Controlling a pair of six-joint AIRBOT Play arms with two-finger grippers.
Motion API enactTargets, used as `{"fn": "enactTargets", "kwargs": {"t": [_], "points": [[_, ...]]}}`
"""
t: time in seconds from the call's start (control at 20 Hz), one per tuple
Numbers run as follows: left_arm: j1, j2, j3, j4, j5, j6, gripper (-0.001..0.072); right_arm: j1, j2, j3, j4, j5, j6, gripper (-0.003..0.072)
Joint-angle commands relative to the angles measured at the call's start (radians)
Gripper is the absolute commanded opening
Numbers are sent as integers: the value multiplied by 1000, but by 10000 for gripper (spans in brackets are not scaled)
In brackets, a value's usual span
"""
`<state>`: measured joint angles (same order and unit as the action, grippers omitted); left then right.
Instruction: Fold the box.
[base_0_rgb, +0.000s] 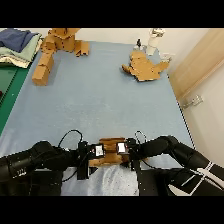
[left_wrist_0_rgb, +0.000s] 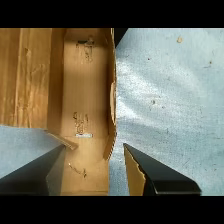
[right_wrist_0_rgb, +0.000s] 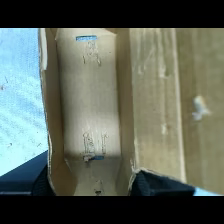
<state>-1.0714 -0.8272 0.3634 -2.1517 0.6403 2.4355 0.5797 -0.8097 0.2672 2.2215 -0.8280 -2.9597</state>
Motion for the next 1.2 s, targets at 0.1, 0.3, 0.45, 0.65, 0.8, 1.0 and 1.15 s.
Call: {"fn": "enactTargets", "kwargs": {"t": [0.1,0.3,0.45,0.65,0.8,1.0,1.15], "points": [[-1,-30,-1,10,-47,0,522,0,0,0,0,0,0,537],[-1,-30,-1,25,-56,3,229,0,0,0,0,0,0,537],[-1,-30,-1,25,-56,3,228,0,0,0,0,0,0,537],[-1,-30,-1,27,-68,3,226,0,0,0,0,0,0,538],[-9,-33,-1,24,-131,3,87,0,0,0,0,0,0,537],[-50,-45,-1,15,-179,2,16,0,0,0,-1,0,0,537],[-57,-47,-1,-2,-180,0,17,0,0,0,-1,0,0,537]]}}
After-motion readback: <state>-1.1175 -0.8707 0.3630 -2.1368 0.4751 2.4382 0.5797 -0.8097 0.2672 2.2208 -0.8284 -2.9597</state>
